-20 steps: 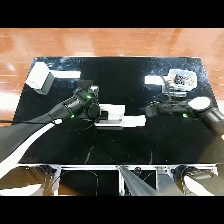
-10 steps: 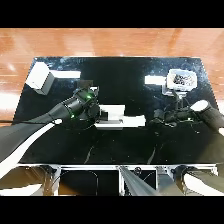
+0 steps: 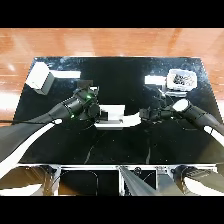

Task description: Fold the box and place the chain.

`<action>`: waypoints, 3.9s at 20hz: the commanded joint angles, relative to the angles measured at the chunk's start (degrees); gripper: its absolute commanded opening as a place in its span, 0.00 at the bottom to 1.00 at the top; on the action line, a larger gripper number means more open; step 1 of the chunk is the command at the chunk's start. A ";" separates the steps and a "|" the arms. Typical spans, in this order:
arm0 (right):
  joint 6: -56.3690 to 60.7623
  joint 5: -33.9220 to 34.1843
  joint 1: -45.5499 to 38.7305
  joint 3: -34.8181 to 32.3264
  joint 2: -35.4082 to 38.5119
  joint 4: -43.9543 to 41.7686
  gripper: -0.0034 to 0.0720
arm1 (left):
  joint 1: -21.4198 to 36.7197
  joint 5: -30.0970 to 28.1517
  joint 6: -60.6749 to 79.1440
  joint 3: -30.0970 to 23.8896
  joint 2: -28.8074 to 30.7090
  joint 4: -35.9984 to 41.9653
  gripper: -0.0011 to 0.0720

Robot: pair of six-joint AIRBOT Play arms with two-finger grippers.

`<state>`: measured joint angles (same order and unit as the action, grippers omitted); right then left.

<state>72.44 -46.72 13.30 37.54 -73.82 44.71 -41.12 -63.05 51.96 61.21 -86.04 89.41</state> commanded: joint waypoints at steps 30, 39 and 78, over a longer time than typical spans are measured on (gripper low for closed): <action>28.02 -4.02 21.64 19.08 -6.27 16.79 0.78 | 0.04 -0.02 0.07 -0.02 -0.02 0.02 0.04; 42.75 -8.37 26.71 24.59 -8.68 33.81 0.77 | 0.04 -0.17 0.04 -0.02 -0.02 -0.24 0.04; 44.72 -21.33 30.03 34.32 -18.43 44.50 0.16 | 0.02 -1.27 0.07 -0.02 -0.02 -0.22 0.04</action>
<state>117.67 -67.94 43.29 71.79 -92.20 89.17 -41.10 -64.27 51.99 61.21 -86.04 89.32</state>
